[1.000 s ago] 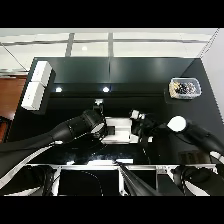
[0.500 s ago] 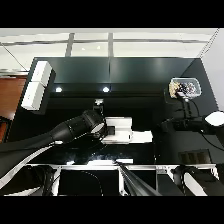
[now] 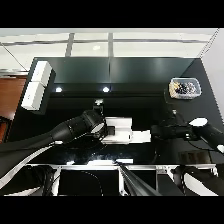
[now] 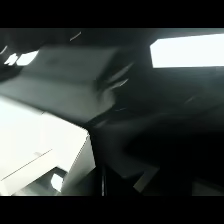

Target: Fold the box and place the chain.

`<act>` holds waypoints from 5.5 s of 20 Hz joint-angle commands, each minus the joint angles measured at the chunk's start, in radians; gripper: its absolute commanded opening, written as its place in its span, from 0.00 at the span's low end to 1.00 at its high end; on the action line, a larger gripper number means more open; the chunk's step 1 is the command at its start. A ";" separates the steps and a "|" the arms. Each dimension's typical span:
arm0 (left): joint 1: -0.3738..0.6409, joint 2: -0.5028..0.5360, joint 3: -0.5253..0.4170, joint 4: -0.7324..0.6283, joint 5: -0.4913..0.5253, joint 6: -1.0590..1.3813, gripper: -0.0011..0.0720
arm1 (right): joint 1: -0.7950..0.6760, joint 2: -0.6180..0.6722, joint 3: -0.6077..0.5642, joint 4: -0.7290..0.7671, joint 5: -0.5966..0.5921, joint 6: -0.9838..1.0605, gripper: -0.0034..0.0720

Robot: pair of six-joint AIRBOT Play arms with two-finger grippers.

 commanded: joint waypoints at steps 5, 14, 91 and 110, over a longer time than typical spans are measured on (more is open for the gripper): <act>0.000 -0.001 0.000 0.001 -0.002 0.000 0.05 | 0.117 -0.082 0.095 0.091 0.098 -0.122 0.09; 0.000 -0.001 0.000 0.001 -0.002 0.000 0.05 | 0.138 -0.082 0.170 0.093 0.163 -0.095 0.73; 0.000 -0.001 0.000 0.001 -0.002 0.000 0.05 | 0.542 0.308 0.566 -0.944 0.217 0.856 0.41; 0.006 -0.001 0.000 0.001 -0.001 0.000 0.05 | -0.139 -0.170 0.756 -1.047 -0.229 0.882 0.74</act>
